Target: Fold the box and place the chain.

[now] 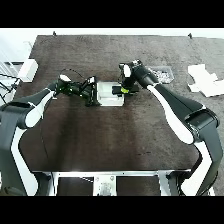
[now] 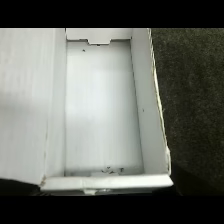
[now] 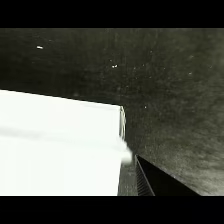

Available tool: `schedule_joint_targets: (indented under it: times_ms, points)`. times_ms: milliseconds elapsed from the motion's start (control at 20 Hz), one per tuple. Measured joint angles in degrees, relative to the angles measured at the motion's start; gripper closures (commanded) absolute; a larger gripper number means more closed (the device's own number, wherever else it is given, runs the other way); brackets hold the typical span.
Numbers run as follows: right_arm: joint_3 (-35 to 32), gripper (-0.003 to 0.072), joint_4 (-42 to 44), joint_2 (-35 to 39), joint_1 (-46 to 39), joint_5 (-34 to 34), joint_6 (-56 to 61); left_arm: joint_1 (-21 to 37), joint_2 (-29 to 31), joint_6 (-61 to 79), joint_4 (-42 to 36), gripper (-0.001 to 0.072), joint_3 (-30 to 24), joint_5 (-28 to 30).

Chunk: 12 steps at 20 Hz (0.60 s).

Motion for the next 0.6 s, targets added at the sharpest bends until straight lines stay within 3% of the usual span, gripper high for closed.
schedule_joint_targets:
  times_ms: [150,450,600]
  points:
    - [0.1,0.0237,-0.5,2.7,-0.2,0.5,-2.2,0.0,0.0,0.0,0.0,0.0215,0.0,0.0]
    - [0.1,0.0238,-6.3,8.9,-5.7,0.7,-7.6,0.0,0.0,0.0,0.0,0.0215,0.0,0.0]
    - [-0.1,0.0277,-7.2,9.6,-11.3,-0.8,-10.0,0.0,0.0,0.0,0.0,0.0216,0.0,0.0]
